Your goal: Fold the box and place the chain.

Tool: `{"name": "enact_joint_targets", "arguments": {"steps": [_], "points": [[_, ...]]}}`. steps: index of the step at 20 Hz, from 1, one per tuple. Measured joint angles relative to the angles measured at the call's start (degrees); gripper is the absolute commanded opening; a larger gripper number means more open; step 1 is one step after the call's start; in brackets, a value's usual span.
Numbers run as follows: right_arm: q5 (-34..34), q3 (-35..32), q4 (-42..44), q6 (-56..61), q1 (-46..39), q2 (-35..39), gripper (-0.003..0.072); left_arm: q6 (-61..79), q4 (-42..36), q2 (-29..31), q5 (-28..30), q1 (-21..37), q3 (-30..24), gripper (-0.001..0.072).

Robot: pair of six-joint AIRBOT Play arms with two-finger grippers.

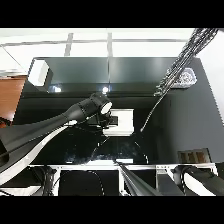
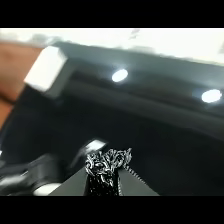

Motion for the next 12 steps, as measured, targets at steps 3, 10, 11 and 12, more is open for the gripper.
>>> {"name": "enact_joint_targets", "arguments": {"steps": [3, 10, 11, 12], "points": [[1.3, 0.0, 1.4, 2.1, 4.6, 0.1, 0.0011, 0.0, 0.0, 0.0, 0.0, 0.0, 0.0, 0.0027], [-0.7, 0.0, 1.8, 4.6, 12.9, 0.0, 0.0012, 0.0, 0.0, 0.0, 0.0, 0.0, 0.0, 0.0027], [-1.6, 0.0, 1.8, 4.8, 13.5, -0.3, 0.0011, 0.0, 0.0, 0.0, 0.0, 0.0, 0.0, 0.0027], [-2.4, 0.0, 1.7, 4.9, 14.1, -0.7, 0.0011, 0.0, 0.0, 0.0, 0.0, 0.0, 0.0, 0.0027]]}}
